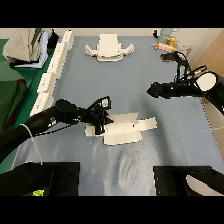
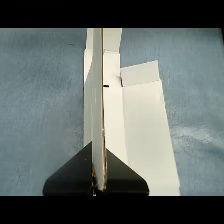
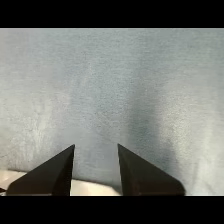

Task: Fold the box.

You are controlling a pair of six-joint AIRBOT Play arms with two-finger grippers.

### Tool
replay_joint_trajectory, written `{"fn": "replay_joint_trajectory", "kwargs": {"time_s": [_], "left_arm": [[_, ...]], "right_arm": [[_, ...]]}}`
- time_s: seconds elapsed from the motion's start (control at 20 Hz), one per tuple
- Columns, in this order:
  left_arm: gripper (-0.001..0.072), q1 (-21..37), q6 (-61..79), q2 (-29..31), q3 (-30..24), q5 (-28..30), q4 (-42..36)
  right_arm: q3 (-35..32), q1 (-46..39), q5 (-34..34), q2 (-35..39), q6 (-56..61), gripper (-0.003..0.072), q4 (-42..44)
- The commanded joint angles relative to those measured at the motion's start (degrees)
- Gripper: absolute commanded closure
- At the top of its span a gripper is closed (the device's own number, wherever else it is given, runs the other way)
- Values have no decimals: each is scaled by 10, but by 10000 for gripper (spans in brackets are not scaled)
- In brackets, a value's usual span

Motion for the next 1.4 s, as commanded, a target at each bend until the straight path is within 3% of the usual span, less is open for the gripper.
{"fn": "replay_joint_trajectory", "kwargs": {"time_s": [0.0, 0.3, 0.6, 1.05, 1.35], "left_arm": [[695, 46, -43, 2, 16, -73, 16], [695, 59, -60, -16, 27, -148, 16], [695, 47, -42, -20, 27, -137, 13], [695, 1, -80, -33, 27, -65, 50], [697, 1, -68, 25, 27, 16, 50]], "right_arm": [[0, 0, 0, 0, -2, 282, 0], [0, 0, -2, 0, -2, 282, 0], [0, 3, -2, 0, -2, 282, 0], [0, 3, -1, 0, -2, 282, 3], [0, 3, 0, 0, -4, 282, 5]]}}
